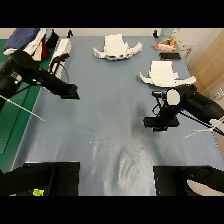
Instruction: Fold the box.
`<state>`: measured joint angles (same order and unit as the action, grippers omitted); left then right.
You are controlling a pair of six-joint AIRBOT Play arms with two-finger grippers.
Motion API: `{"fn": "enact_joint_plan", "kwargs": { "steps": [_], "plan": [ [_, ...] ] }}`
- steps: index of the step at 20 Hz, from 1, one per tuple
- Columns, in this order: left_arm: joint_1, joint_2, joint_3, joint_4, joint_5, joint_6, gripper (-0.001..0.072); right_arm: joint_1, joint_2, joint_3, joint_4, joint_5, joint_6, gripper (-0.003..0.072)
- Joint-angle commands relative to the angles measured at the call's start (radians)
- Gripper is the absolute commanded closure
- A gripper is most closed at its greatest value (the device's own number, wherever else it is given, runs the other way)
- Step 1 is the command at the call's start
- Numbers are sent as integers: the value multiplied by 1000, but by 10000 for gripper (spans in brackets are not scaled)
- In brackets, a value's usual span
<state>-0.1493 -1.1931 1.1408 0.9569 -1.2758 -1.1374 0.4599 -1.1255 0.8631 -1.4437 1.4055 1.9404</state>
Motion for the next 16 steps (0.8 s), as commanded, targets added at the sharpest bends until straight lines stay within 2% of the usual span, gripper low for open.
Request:
{"fn": "enact_joint_plan", "kwargs": {
  "steps": [1, 4, 8, 16],
  "plan": [
    [-177, 5, -60, 10, 109, -45, 696, 0, 0, 1, 1, 0, 0, 681],
    [-268, 5, -142, 10, 196, -58, 696, 0, 0, 1, 1, 0, 0, 681],
    [-320, 4, -213, 7, 301, -61, 695, 0, 0, 1, 1, 0, 0, 681],
    [-321, 4, -215, 8, 292, -59, 695, 0, 0, 1, 1, 0, 0, 681]
  ]
}}
